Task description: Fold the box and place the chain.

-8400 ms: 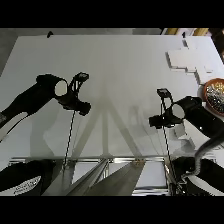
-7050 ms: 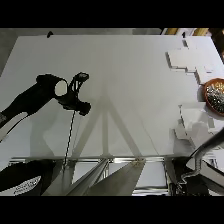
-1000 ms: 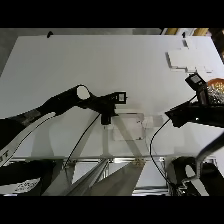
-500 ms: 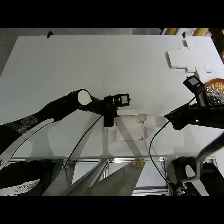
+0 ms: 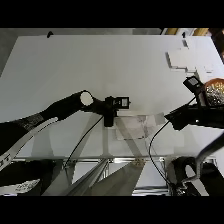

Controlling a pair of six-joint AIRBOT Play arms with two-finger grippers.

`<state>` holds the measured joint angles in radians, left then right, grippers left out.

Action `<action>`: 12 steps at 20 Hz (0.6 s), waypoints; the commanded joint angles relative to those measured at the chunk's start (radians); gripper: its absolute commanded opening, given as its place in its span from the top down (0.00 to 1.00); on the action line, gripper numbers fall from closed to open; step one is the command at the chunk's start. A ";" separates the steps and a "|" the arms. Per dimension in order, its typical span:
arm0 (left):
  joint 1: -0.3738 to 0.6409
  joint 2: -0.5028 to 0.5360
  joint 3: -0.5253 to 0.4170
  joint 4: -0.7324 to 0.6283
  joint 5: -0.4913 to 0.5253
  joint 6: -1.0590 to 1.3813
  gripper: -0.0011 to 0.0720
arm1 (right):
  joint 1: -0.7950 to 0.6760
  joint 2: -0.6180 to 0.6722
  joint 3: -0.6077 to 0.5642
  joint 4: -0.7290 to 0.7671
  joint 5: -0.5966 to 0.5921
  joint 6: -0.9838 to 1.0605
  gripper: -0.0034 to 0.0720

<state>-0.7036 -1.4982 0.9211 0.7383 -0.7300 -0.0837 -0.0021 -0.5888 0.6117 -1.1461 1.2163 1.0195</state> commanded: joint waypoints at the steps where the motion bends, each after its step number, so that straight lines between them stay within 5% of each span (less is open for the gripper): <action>1: 0.000 -0.005 0.000 0.040 -0.004 0.018 0.98 | 0.001 0.000 0.001 0.000 -0.001 0.000 0.50; 12: -0.001 -0.005 0.000 0.040 -0.008 0.084 0.98 | 0.001 0.000 0.001 0.000 -0.003 0.000 0.50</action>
